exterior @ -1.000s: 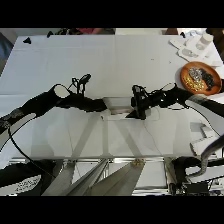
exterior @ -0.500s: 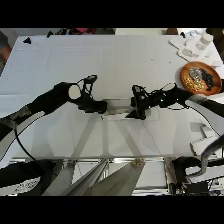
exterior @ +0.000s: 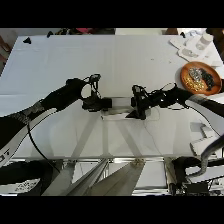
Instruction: Fold the box and place the chain.
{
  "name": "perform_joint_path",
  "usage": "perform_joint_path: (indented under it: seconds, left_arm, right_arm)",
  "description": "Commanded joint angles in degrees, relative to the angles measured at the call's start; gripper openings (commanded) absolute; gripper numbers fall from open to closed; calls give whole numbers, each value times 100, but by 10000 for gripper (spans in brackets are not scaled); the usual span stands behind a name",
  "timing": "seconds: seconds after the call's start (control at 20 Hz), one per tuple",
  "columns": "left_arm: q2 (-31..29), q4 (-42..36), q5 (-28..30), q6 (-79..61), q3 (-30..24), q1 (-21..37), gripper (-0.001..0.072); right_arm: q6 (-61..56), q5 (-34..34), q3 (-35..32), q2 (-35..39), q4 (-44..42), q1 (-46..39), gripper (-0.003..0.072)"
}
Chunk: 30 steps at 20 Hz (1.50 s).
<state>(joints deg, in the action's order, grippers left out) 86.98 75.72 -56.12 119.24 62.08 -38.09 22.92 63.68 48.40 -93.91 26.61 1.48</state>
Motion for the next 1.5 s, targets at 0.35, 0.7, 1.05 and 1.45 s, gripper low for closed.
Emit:
perform_joint_path:
  seconds: [0.35, 0.7, 1.05, 1.45]
  left_arm:
    - [334, 232, 39, 573, 42, -308, 109]
    - [321, 219, 136, 566, 42, -306, 30]
    - [-79, 210, 35, 243, 42, -262, 408]
    - [-758, 98, -887, -776, -103, 192, 408]
  right_arm:
    - [0, 0, 4, -2, -4, 0, 433]
    - [2, 0, 4, -2, -4, 0, 433]
    - [2, 0, 4, -2, -4, 0, 433]
    - [2, -2, 4, -2, -4, 0, 433]
